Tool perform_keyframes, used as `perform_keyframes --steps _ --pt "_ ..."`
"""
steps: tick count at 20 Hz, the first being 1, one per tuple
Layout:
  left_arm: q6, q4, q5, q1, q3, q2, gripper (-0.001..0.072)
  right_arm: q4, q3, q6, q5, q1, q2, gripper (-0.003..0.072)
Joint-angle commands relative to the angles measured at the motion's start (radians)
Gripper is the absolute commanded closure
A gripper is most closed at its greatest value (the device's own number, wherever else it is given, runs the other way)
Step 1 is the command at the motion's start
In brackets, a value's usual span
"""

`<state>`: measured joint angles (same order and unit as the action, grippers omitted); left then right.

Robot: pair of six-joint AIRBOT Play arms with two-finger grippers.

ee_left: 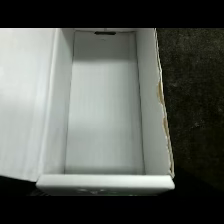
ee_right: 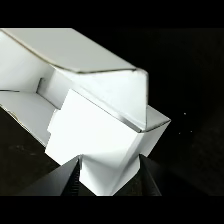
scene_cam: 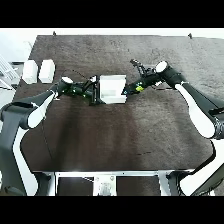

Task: Fold the box and place the chain.

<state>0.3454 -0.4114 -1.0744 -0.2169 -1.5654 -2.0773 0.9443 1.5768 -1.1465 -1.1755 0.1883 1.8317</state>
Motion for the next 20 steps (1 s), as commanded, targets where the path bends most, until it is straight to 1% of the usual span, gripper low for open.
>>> perform_keyframes --steps 1,2,6,11,17,20 --pt "0.000 0.000 -0.001 0.000 0.000 0.000 0.0179 0.136 0.026 -0.150 0.019 0.041 0.000 0.0228" --pt "0.000 0.000 -0.001 0.000 0.000 0.000 0.0180 0.169 0.037 -0.203 0.031 0.052 0.000 0.0228" --pt "0.000 0.000 0.000 0.000 0.000 0.000 0.0180 0.259 0.079 -0.310 0.058 0.111 0.000 0.0229" --pt "0.000 0.000 0.000 0.000 0.000 0.000 0.0180 0.323 0.084 -0.467 0.068 0.155 0.021 0.0229" --pt "0.000 0.000 -0.001 0.000 0.000 0.000 0.0180 0.474 0.086 -0.623 0.068 0.177 0.044 0.0229" --pt "0.000 0.000 0.000 0.000 0.000 0.000 0.0180 0.544 0.101 -0.666 0.066 0.189 0.045 0.0230"
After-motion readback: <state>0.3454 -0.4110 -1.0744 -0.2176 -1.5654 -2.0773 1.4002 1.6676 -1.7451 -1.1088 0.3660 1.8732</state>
